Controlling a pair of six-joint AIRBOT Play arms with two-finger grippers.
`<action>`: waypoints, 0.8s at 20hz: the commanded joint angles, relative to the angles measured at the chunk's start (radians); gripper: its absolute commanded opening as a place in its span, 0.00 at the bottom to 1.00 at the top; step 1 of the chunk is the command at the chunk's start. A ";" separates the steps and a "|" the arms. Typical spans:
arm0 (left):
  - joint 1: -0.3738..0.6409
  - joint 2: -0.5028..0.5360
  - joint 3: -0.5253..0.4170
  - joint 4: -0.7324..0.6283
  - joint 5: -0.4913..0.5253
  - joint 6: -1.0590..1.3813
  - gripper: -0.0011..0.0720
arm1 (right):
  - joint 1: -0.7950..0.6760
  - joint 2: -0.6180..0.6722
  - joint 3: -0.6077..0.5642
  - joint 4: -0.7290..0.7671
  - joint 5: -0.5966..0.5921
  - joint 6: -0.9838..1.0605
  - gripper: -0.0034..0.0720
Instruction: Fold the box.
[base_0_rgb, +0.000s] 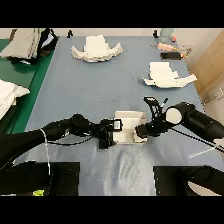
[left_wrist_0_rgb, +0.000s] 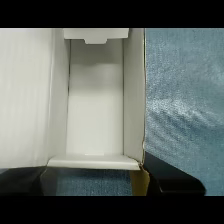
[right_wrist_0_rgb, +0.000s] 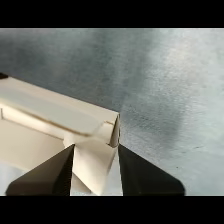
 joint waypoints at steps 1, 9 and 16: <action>0.000 0.001 0.000 0.000 0.000 0.000 0.73 | 0.123 -0.076 0.074 -0.183 0.063 0.296 0.61; 0.000 0.001 0.000 0.000 0.000 0.000 0.73 | 0.183 -0.208 0.099 -0.246 0.080 0.557 0.51; 0.000 0.001 0.000 0.000 0.000 0.000 0.73 | 0.182 -0.209 0.099 -0.277 0.082 0.585 0.05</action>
